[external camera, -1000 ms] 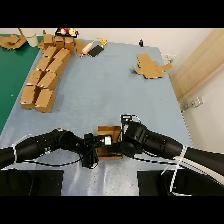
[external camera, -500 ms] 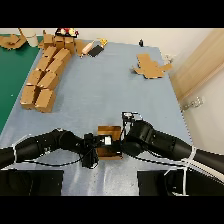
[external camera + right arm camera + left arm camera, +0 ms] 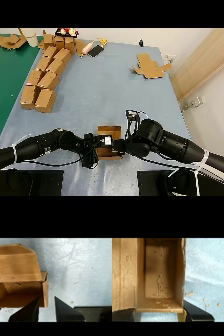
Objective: Fold the box.
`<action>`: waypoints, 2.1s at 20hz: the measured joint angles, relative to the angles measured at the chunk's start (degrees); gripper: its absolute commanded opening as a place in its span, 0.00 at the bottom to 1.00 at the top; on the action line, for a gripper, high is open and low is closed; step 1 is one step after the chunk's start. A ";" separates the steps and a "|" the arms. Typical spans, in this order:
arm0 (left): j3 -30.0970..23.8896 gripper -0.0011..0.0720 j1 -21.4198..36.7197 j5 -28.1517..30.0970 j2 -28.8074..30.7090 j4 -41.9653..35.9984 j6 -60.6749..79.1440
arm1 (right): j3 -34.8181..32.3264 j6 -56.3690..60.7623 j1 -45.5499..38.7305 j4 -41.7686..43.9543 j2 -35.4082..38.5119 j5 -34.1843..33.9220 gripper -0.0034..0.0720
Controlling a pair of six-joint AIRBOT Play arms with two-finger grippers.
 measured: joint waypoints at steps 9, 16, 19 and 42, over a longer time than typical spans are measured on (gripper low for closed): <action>0.00 0.54 0.00 0.00 0.00 0.02 0.00 | 0.00 0.48 -0.02 -1.38 0.28 -1.70 0.39; 0.00 0.54 0.00 0.00 0.00 0.00 0.00 | -0.04 1.16 -0.48 -5.97 0.28 -7.61 0.04; 0.00 0.54 0.00 0.00 0.00 0.02 0.00 | -0.79 -1.18 -4.81 -7.13 0.37 -7.63 0.04; 0.00 0.54 0.00 0.00 0.00 0.02 0.00 | -5.84 -103.51 -42.25 71.25 -18.51 -1.60 0.05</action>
